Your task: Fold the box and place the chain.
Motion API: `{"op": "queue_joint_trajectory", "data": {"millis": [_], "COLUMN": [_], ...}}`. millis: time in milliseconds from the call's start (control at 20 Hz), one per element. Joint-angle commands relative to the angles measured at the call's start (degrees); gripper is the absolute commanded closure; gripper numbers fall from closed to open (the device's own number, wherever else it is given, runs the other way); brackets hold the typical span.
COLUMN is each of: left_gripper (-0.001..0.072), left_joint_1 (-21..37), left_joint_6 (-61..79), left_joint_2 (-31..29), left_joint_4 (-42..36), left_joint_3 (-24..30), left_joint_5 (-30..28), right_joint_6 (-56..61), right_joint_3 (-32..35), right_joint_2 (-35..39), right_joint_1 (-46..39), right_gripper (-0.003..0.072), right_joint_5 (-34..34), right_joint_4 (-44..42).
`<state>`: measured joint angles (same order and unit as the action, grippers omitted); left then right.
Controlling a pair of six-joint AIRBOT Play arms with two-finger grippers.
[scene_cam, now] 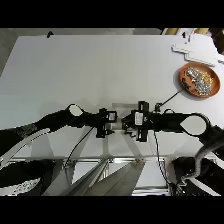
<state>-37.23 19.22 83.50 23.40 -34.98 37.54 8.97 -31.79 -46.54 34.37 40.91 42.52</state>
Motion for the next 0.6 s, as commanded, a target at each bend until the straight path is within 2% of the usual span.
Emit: {"op": "queue_joint_trajectory", "data": {"millis": [0, 50, 150, 200, 350, 550], "left_gripper": [0.0491, 0.0491, 0.0491, 0.0491, 0.0491, 0.0491], "left_joint_1": [0.0, 0.0, 0.0, 0.0, 0.0, 0.0], "left_joint_6": [0.0, 0.0, 0.0, 0.0, 0.0, 0.0], "left_joint_2": [0.0, 0.0, 0.0, 0.0, 0.0, 0.0], "left_joint_4": [0.0, 0.0, 0.0, 0.0, 0.0, 0.0], "left_joint_3": [0.0, 0.0, 0.0, 0.0, 0.0, 0.0], "left_joint_5": [0.0, 0.0, 0.0, 0.0, 0.0, 0.0], "right_joint_6": [0.8, 1.6, 1.6, 1.6, 1.7, 1.4], "right_joint_3": [0.0, 0.0, -0.1, -0.1, -0.1, -0.1], "right_joint_2": [-4.7, -6.2, -7.1, -6.6, -2.2, 3.8], "right_joint_1": [0.7, 0.7, 0.6, 0.6, -2.0, -13.1], "right_gripper": [0.0667, 0.0663, 0.0496, 0.0437, 0.0445, 0.0447], "right_joint_5": [-0.9, -0.9, -0.5, -0.5, 2.3, 9.8], "right_joint_4": [-0.3, 0.0, 2.5, 4.2, 8.9, 10.3]}}
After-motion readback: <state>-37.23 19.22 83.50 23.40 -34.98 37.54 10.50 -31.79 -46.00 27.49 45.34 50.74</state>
